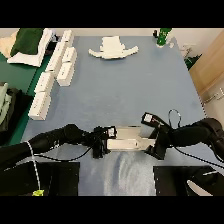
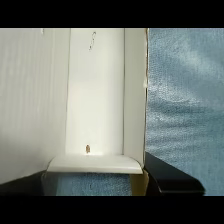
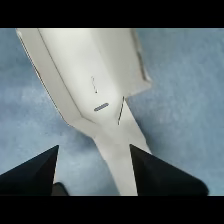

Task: Fold the box.

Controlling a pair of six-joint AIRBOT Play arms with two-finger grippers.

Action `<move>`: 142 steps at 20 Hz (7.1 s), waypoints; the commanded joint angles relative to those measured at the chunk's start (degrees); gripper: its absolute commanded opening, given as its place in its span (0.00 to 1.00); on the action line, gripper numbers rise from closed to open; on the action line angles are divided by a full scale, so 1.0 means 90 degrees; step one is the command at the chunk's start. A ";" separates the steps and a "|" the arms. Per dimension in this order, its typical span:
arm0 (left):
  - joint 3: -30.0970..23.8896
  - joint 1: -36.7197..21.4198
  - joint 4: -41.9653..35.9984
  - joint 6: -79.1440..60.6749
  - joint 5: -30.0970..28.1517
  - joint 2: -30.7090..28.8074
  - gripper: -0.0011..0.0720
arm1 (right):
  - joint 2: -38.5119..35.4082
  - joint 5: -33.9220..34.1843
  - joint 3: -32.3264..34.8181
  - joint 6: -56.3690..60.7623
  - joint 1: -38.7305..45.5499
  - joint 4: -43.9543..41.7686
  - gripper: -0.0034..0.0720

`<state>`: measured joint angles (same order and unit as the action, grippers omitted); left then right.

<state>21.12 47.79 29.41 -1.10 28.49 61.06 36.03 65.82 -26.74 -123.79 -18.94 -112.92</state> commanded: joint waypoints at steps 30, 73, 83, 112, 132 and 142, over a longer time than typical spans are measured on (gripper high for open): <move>0.0000 0.0005 -0.0002 0.0002 0.0000 0.0002 0.62 | 0.2846 -0.2798 -0.0896 0.2361 0.0002 -0.2283 0.34; 0.0000 0.0005 -0.0002 0.0002 0.0000 0.0002 0.62 | 0.0755 -0.2446 0.0515 -0.2776 -0.0993 0.0284 0.35; 0.0000 0.0005 -0.0002 0.0002 0.0000 0.0002 0.62 | 0.0748 -0.2266 0.0515 -0.2579 -0.0974 0.0578 0.55; 0.0000 0.0005 -0.0002 0.0002 0.0000 0.0002 0.62 | 0.1027 -0.2555 0.0512 -0.3575 -0.1044 -0.0884 0.83; 0.0000 0.0005 -0.0002 0.0002 0.0000 0.0002 0.62 | 0.0935 0.0155 0.0083 0.6717 0.1156 0.2885 0.05; 0.0000 0.0005 -0.0002 0.0002 0.0000 0.0002 0.62 | 0.0566 -0.0597 0.0306 0.4860 0.1469 -0.0726 0.05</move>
<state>21.12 47.79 29.36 -1.06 28.51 61.06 43.62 60.75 -23.79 -77.56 -6.07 -112.90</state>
